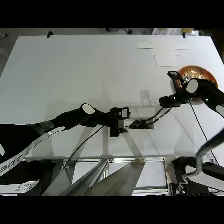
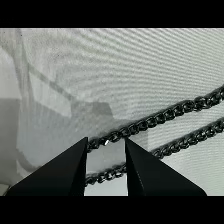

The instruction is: Fold the box and place the chain.

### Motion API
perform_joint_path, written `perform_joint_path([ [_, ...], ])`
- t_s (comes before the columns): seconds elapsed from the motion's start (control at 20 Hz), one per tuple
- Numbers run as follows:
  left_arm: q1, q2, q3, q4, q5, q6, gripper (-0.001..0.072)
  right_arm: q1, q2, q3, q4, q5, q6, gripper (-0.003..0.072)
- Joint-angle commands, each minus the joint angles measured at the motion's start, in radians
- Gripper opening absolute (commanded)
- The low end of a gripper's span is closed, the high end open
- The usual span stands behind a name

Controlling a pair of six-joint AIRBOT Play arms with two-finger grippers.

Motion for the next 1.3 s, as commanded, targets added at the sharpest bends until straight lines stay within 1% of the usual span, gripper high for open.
perform_joint_path([
  [0.0, 0.0, 0.0, 0.0, 0.0, 0.0, 0.0, 0.0171, 0.0, -0.016, -0.004, 0.001, -0.004, 0.003, 0.0252],
  [0.1, 0.0, 0.0, 0.0, 0.0, 0.0, 0.0, 0.0171, 0.001, -0.031, -0.004, 0.001, 0.002, 0.006, 0.0248],
  [0.3, 0.0, 0.0, 0.0, 0.0, 0.0, 0.0, 0.0171, 0.001, -0.038, -0.004, 0.001, 0.031, 0.011, 0.0201],
  [0.35, 0.0, 0.0, 0.0, 0.0, 0.0, 0.0, 0.0171, 0.001, -0.038, -0.004, 0.001, 0.041, 0.01, 0.0128],
  [0.45, 0.0, 0.0, 0.0, 0.0, 0.0, 0.0, 0.0171, 0.001, -0.038, -0.004, 0.001, 0.063, 0.009, 0.0083],
  [0.5, 0.0, 0.0, 0.0, 0.0, 0.0, 0.0, 0.0171, 0.001, -0.038, -0.004, 0.0, 0.068, 0.006, 0.0013],
  [0.65, 0.0, 0.0, 0.0, 0.0, 0.0, 0.0, 0.0171, 0.009, -0.023, -0.004, -0.003, 0.087, 0.002, 0.0014],
  [0.8, 0.0, 0.0, 0.0, 0.0, 0.0, 0.0, 0.0171, 0.033, 0.036, -0.004, -0.003, 0.098, -0.002, 0.0013],
  [1.0, 0.0, 0.0, 0.0, 0.0, 0.0, 0.0, 0.0171, 0.068, 0.18, -0.004, 0.003, 0.137, -0.028, 0.0013],
  [1.25, 0.0, 0.0, 0.0, 0.0, 0.0, 0.0, 0.0171, 0.123, 0.429, -0.004, 0.035, 0.212, -0.028, 0.0011],
])
